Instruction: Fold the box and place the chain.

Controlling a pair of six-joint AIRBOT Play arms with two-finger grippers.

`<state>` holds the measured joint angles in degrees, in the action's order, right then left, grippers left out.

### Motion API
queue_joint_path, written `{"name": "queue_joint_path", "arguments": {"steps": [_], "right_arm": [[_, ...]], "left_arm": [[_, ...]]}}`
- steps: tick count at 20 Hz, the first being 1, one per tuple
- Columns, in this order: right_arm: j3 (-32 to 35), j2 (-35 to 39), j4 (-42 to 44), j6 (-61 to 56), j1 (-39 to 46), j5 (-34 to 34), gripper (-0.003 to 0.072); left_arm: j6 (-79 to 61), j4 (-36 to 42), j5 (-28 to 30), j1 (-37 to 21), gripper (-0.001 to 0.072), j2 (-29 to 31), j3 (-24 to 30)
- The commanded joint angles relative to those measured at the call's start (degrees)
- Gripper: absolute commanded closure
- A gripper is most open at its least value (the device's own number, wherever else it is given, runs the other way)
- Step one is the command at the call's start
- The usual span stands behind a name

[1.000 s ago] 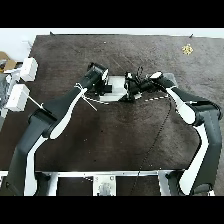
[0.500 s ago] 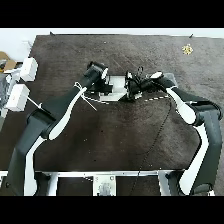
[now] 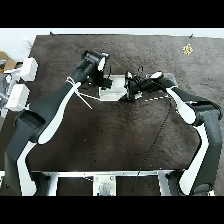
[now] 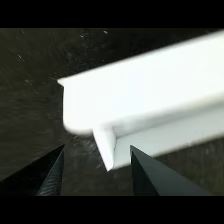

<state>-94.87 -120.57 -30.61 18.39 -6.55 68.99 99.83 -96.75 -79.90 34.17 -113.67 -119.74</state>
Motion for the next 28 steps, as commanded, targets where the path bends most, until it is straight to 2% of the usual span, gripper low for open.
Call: {"name": "queue_joint_path", "arguments": {"steps": [1, 3, 5, 8, 12, 13, 16, 18, 22, 25, 27, 28], "right_arm": [[0.0, 0.0, 0.0, 0.0, 0.0, 0.1, 0.03], [0.0, 0.0, 0.0, 0.0, 0.0, 0.1, 0.03], [0.0, 0.0, 0.0, 0.0, 0.0, 0.1, 0.03], [0.0, 0.0, 0.0, 0.0, 0.0, 0.1, 0.03], [0.0, 0.0, 0.0, 0.0, 0.0, 0.0, 0.03], [0.0, 0.0, 0.0, 0.0, 0.0, 0.0, 0.03], [0.0, 0.0, 0.0, 0.0, 0.0, 0.1, 0.03], [0.0, 0.0, 0.0, 0.0, 0.0, 0.1, 0.03], [0.0, 0.0, 0.0, 0.0, 0.0, 0.1, 0.03], [0.0, 0.0, 0.0, 0.0, 0.0, 0.1, 0.03], [0.0, 0.0, 0.0, 0.0, 0.0, 0.1, 0.03], [0.0, 0.0, 0.0, 0.0, 0.0, 0.1, 0.03]], "left_arm": [[-9.8, -0.3, 1.2, -1.0, 0.0258, 4.5, -0.1], [-13.2, 0.7, 4.4, -3.1, 0.026, 6.9, 0.0], [-18.3, 3.4, 4.6, -5.7, 0.0261, 8.0, 0.0], [-19.2, 2.1, 5.6, -8.6, 0.0259, 8.1, 0.0], [-23.5, 4.5, 9.2, -9.3, 0.0254, 8.0, 2.2], [-27.8, 9.4, 10.9, -10.2, 0.0137, 8.0, 3.5], [-44.3, 31.3, 18.3, -16.2, 0.0134, 8.0, 9.0], [-58.8, 43.4, 18.8, -20.8, 0.0134, 7.9, 12.7], [-84.1, 61.9, 18.8, -28.2, 0.0134, 7.3, 21.6], [-101.9, 74.4, 13.7, -31.6, 0.0135, 5.4, 27.7], [-103.3, 77.8, 8.0, -32.7, 0.0135, 2.0, 27.8], [-103.8, 78.5, 7.5, -32.7, 0.0134, 0.3, 27.5]]}}
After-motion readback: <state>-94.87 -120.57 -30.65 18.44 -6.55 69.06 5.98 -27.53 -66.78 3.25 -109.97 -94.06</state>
